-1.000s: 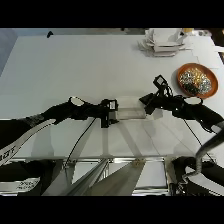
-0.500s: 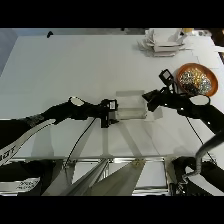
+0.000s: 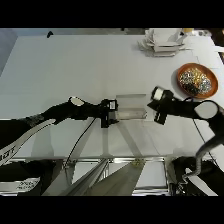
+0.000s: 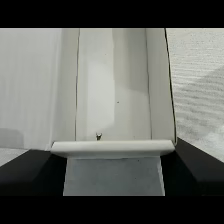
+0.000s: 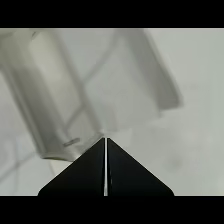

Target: Fold the box and place the chain.

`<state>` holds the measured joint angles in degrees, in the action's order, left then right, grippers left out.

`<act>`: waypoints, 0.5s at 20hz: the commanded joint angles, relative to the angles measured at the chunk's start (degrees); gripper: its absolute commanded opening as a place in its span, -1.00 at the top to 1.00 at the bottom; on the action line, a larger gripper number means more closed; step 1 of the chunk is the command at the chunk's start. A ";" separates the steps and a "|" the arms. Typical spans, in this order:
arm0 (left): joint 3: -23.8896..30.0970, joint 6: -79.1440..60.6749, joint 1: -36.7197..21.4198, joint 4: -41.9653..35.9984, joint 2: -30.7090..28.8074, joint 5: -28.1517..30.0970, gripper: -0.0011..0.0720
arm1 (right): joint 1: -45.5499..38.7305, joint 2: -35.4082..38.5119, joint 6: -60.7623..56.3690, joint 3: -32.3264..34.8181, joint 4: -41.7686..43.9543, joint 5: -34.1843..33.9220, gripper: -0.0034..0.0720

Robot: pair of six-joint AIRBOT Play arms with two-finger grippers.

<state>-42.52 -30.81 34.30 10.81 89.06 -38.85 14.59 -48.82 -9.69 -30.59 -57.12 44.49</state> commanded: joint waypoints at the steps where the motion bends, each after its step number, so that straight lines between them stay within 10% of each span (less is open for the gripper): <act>1: 0.00 0.00 0.00 -0.02 0.02 0.00 0.93 | 9.94 -1.03 0.11 0.02 -14.64 0.48 0.65; 3: 0.00 0.02 0.00 -0.02 0.02 0.02 0.93 | 9.29 -1.81 -0.57 0.02 -17.00 0.50 0.01; 10: 0.00 0.02 0.00 -0.02 0.02 0.00 0.93 | -4.00 -5.27 5.88 0.02 -12.52 -0.13 0.02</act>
